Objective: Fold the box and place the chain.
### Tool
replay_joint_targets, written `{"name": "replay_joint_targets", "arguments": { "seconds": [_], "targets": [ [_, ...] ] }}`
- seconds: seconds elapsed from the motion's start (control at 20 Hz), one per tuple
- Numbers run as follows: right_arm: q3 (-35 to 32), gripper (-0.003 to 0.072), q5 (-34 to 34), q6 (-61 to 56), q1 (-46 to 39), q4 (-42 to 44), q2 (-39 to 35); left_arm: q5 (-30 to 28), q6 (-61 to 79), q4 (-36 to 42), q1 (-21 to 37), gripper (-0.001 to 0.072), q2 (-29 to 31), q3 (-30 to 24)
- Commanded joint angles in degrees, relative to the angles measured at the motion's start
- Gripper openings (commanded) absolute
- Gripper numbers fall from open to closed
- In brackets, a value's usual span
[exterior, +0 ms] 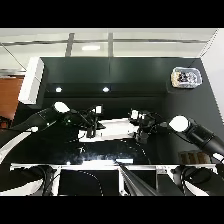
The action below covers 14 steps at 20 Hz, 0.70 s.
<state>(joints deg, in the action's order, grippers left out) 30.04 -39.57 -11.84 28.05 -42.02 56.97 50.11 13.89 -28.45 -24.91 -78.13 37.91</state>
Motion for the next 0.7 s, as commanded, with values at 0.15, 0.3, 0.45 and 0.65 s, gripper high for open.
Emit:
{"name": "replay_joint_targets", "arguments": {
  "seconds": [0.15, 0.3, 0.45, 0.65],
  "targets": [
    [0.2, 0.0678, 0.5, 0.7, -0.3, 0.2, 0.1, 2.4, 0.1, -0.1, 0.0, 0.0024, 0.0, 0.0],
    [0.2, 0.0678, -0.8, 3.1, -1.7, 3.0, 0.3, 2.7, 0.1, -2.3, 0.0, 0.0024, 0.0, 0.0],
    [0.2, 0.0678, -4.7, 10.3, -3.5, 9.0, 2.2, 2.3, 0.1, -3.2, 0.0, 0.0025, 0.0, 0.0],
    [0.2, 0.0678, -6.7, 13.7, -3.5, 10.2, 5.4, 2.2, 0.1, -3.1, 0.0, 0.0024, 0.0, 0.0]
  ]
}}
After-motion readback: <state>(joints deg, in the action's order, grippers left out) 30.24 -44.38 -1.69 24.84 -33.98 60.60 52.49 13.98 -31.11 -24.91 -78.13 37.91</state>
